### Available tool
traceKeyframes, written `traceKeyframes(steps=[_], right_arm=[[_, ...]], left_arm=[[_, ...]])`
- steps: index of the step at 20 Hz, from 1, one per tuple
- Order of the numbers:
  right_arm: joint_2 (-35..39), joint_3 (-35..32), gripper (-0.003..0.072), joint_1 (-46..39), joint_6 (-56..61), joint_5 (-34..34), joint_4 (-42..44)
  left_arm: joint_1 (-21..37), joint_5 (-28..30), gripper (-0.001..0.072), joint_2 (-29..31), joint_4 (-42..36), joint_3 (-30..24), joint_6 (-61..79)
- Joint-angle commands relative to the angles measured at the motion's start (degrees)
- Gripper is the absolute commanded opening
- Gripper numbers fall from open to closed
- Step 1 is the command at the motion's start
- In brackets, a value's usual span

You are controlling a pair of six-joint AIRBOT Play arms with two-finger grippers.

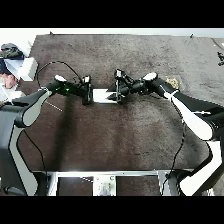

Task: Fold the box and place the chain.

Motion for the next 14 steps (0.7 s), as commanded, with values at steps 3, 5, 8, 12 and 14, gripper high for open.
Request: traceKeyframes(steps=[3, 5, 8, 12, 14], right_arm=[[-0.90, -0.09, 0.0391, 0.04, -5.81, -5.27, 1.38], [-0.83, 0.11, 0.0391, -0.07, -8.52, -6.40, 4.57], [-0.02, 0.17, 0.0390, -0.07, -10.08, -5.99, 6.45], [2.29, 0.17, 0.0374, -0.09, -10.08, -5.99, 6.36], [2.23, 0.09, 0.0371, -0.17, -9.77, -6.51, 4.09]], left_arm=[[0.00, 0.02, 0.0393, -0.02, 0.00, 0.02, 0.02], [-0.02, -0.02, 0.0393, -0.02, -0.02, 0.02, 0.02], [0.00, 0.02, 0.0393, -0.02, -0.02, 0.02, 0.02], [0.00, 0.00, 0.0392, -0.02, 0.00, 0.02, 0.02], [0.00, 0.02, 0.0393, -0.02, 0.00, 0.02, 0.02]])
